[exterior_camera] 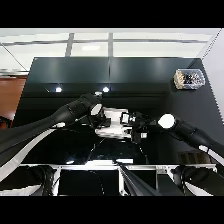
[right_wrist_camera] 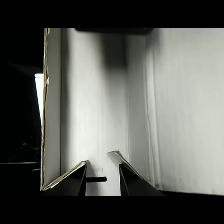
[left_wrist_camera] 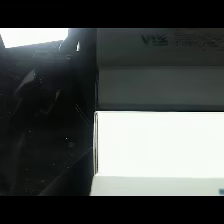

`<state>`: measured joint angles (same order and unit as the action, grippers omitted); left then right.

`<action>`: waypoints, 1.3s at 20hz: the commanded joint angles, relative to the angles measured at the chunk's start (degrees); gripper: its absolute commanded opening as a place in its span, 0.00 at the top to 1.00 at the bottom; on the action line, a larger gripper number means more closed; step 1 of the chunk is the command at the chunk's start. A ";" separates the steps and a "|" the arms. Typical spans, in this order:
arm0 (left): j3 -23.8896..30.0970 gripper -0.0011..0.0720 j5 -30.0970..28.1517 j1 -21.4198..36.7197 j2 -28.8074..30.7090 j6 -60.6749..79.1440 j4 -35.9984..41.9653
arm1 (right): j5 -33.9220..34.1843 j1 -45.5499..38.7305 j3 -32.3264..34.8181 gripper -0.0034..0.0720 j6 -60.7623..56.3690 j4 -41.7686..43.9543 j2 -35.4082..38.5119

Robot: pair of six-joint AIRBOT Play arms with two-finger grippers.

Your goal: Fold the box and place the chain.

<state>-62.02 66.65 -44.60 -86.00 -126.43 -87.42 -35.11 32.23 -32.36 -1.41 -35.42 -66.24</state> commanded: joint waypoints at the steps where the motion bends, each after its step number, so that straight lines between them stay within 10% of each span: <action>1: -0.04 0.95 -0.02 -0.02 0.00 0.04 0.04 | 3.21 1.49 0.02 0.63 -0.35 2.93 -1.07; 8: -0.04 0.95 -0.17 -0.02 0.00 0.02 0.00 | 1.70 1.49 0.02 0.63 -1.46 4.13 -1.66; 10: -0.04 0.95 -0.15 -0.02 0.00 0.02 0.00 | 1.68 1.49 0.02 0.24 -2.08 4.55 -1.66; 13: -0.04 0.95 -0.17 -0.02 0.00 0.04 0.00 | 1.25 1.49 0.02 0.70 -2.12 4.70 -1.66; 14: -0.04 0.95 -0.17 -0.02 0.00 0.04 -0.02 | 1.25 1.49 0.02 0.43 -2.12 5.44 -1.66; 15: -0.04 0.95 -0.22 -0.02 0.00 0.04 -0.04 | 1.07 1.46 0.02 0.41 -2.71 5.29 -1.66; 16: -0.04 0.95 -0.20 -0.02 0.00 0.04 -0.11 | 0.24 1.31 -0.04 0.80 -5.53 4.85 -1.49; 17: -0.04 0.95 -0.20 -0.02 0.00 0.04 -0.11 | -1.25 0.68 -0.48 0.94 -9.81 4.11 -0.63; 22: -0.04 0.95 -0.15 -0.02 0.00 0.02 0.04 | -22.08 -14.58 -9.31 0.94 -48.83 -20.96 9.57; 26: -0.04 0.95 -0.13 -0.02 0.00 0.02 0.04 | -24.63 -35.06 -3.74 0.94 -74.47 -34.40 12.50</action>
<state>-62.04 66.46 -44.60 -86.00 -126.39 -87.35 -55.33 9.28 -38.39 -53.76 -58.87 -55.99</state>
